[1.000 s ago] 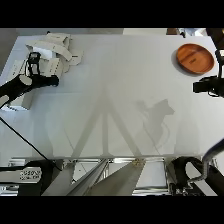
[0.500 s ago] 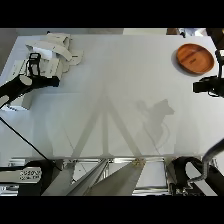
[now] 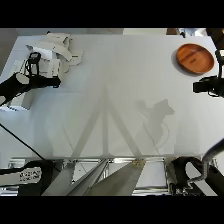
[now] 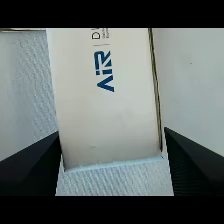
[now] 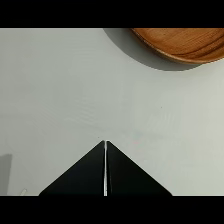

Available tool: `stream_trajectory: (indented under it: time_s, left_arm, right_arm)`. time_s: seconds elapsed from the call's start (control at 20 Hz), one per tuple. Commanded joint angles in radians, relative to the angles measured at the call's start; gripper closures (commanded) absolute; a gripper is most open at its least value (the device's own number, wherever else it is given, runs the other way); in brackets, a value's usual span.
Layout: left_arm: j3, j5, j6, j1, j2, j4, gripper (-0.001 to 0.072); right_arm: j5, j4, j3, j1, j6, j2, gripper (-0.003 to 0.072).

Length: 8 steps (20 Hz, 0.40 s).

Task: Fold the box and place the chain.

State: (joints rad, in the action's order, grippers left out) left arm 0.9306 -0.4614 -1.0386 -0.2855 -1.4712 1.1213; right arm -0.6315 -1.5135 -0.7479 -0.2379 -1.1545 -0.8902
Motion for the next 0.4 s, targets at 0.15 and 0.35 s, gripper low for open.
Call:
stream_trajectory:
  time_s: [0.15, 0.35]
  left_arm:
    - [0.0, -0.053, 0.002, 0.0, 0.185, 0.062, 0.0007]
    - [0.0, -0.072, 0.002, 0.0, 0.325, 0.062, 0.0007]
  right_arm:
    - [0.0, 0.0, 0.0, 0.0, 0.0, 0.001, 0.0671]
    - [0.0, 0.0, 0.0, 0.0, 0.0, 0.001, 0.0671]
